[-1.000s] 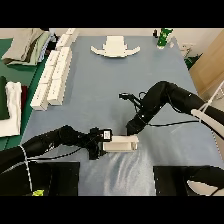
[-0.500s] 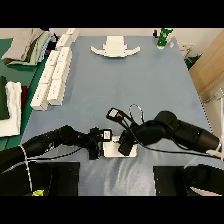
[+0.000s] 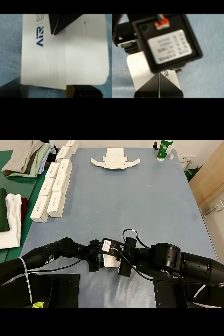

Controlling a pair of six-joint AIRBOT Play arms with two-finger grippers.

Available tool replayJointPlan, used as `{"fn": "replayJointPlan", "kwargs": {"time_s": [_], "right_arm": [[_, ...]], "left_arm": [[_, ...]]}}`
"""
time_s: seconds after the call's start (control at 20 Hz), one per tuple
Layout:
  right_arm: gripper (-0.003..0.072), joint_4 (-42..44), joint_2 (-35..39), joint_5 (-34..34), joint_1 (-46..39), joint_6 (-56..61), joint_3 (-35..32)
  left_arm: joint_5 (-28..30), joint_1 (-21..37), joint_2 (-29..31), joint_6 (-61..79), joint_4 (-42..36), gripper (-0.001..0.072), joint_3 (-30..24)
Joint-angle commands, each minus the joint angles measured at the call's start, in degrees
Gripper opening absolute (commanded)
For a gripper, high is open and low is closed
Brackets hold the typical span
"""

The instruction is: Fold the box.

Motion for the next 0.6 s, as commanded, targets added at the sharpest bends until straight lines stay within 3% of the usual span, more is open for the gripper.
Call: {"fn": "replayJointPlan", "kwargs": {"time_s": [0.0,0.15,0.2,0.25,0.45,0.55], "right_arm": [[0.0004,-1.95,0.5,1.27,1.46,-4.48,-0.11],[0.0023,-1.6,0.5,1.11,1.44,-4.72,-0.11],[0.0122,-1.51,0.5,1.14,1.46,-4.79,-0.11],[0.0168,-1.49,0.5,1.14,1.46,-4.92,-0.11],[0.0174,-1.03,0.48,1.11,1.4,-8.85,-0.11],[0.0433,-0.87,0.42,1.07,1.4,-9.81,-0.11]], "left_arm": [[0.0,0.0,0.0,0.0,0.0,0.0527,0.02],[0.0,0.0,0.0,0.0,0.0,0.0527,0.02],[0.0,0.0,0.0,0.0,0.0,0.0526,0.02],[0.0,0.0,0.0,0.0,0.0,0.0527,0.02],[0.0,0.0,0.0,0.0,0.02,0.0527,0.02],[0.0,0.0,0.0,0.0,0.0,0.0526,0.02]]}}
